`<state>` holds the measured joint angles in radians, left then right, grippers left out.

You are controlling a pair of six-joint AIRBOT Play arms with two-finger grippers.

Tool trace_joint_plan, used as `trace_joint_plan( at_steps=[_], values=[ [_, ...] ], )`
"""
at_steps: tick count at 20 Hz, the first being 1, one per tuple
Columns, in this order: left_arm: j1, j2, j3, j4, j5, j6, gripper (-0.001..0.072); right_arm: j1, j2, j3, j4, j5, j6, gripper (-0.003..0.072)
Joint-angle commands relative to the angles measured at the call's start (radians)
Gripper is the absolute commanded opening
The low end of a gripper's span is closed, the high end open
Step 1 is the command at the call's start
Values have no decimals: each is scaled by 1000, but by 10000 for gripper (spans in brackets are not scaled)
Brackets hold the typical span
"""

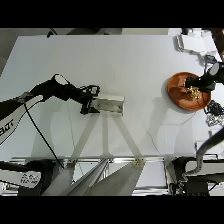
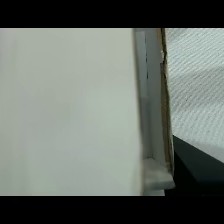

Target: Fold the box and place the chain.

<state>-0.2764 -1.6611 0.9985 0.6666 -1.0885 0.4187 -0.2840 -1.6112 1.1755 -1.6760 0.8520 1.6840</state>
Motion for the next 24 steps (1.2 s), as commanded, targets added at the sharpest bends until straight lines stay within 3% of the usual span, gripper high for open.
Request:
trace_joint_plan(
  at_steps=[1,3,5,10,13,18,24],
  values=[
    [0,0,0,0,0,0,433,-10,-63,0,-2,-76,25,612],
    [0,0,0,0,0,0,433,-10,-58,0,-2,-82,24,277],
    [0,0,0,0,0,0,433,-10,-39,0,-2,-77,18,17],
    [1,0,0,0,0,0,433,10,97,0,-3,8,-35,18],
    [0,0,0,0,-1,0,433,66,212,0,-3,138,-143,18],
    [0,0,0,0,0,0,433,299,346,-1,-2,443,-254,18],
    [0,0,0,0,0,0,433,666,359,-1,61,532,-214,18]
  ],
)
